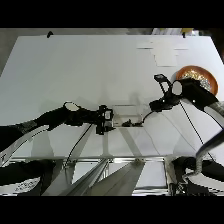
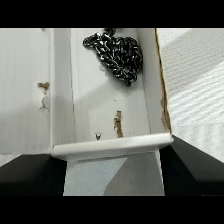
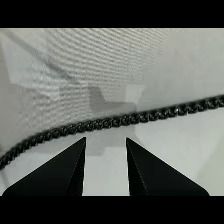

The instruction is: Fold the box and place the chain.

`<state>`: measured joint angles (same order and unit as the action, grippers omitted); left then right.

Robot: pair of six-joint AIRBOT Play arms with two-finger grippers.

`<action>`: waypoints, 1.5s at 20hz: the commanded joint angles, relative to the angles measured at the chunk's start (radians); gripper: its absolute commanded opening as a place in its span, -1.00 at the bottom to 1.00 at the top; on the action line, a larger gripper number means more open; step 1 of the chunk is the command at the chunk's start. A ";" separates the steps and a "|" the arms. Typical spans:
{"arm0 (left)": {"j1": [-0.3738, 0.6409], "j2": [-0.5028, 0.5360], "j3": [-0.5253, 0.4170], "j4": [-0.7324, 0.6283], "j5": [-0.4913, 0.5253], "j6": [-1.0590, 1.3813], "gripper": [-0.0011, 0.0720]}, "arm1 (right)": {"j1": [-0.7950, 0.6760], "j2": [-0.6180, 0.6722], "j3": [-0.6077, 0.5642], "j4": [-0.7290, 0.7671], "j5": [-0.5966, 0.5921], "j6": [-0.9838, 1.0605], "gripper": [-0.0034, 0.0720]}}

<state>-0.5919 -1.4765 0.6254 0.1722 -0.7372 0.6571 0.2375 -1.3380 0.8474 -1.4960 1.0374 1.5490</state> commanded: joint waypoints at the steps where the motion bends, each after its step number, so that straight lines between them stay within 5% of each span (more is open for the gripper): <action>1: 0.000 0.001 0.000 0.000 0.000 0.000 -0.78 | 0.000 -0.044 0.000 0.001 -0.032 0.026 -0.25; 14: 0.000 0.001 0.000 0.000 0.000 0.000 -0.78 | 0.000 -0.059 0.000 0.000 -0.039 0.075 -0.47; 18: 0.000 0.001 0.000 0.000 0.000 0.000 -0.78 | 0.000 -0.060 0.000 0.000 0.000 0.074 -0.80; 30: 0.000 0.001 0.000 0.000 0.000 0.000 -0.78 | 0.000 0.038 0.000 -0.011 0.096 0.023 -0.87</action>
<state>-0.5919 -1.4765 0.6254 0.1722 -0.7372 0.6575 0.2375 -1.3472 0.8459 -1.5002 1.1172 1.5845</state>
